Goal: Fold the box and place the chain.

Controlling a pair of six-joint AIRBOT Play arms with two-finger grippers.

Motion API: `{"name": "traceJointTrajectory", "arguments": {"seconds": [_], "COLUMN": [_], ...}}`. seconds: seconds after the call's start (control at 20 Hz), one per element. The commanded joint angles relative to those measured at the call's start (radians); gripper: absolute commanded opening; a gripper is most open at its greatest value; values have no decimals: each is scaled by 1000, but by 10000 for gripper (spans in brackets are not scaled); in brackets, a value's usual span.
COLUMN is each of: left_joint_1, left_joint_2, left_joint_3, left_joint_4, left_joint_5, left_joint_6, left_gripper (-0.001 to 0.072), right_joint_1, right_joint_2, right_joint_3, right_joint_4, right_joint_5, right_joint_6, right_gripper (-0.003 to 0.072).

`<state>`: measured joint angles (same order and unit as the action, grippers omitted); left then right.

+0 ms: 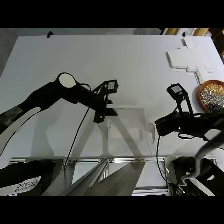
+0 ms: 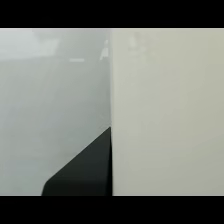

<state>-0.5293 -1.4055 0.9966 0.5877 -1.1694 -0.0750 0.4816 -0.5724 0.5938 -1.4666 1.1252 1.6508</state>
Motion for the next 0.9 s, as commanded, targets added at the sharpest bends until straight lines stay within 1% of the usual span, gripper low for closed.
{"name": "traceJointTrajectory", "arguments": {"seconds": [0.0,0.1,0.2,0.4,0.6,0.85], "left_joint_1": [2,-13,-38,-86,-92,-92], "left_joint_2": [35,18,-11,-65,-113,-119], "left_joint_3": [-45,-74,-76,-76,-76,-76], "left_joint_4": [-4,-5,32,31,4,3], "left_joint_5": [27,104,158,259,276,326], "left_joint_6": [34,113,127,166,185,184], "left_gripper": [-2,-2,-1,0,0,0], "right_joint_1": [1,1,1,1,1,1], "right_joint_2": [3,3,3,3,3,3], "right_joint_3": [43,43,43,43,43,42], "right_joint_4": [-4,-2,-2,-2,1,1], "right_joint_5": [53,35,13,-30,-30,-31], "right_joint_6": [-37,-37,-37,-37,-37,-37], "right_gripper": [340,339,339,339,339,339]}}
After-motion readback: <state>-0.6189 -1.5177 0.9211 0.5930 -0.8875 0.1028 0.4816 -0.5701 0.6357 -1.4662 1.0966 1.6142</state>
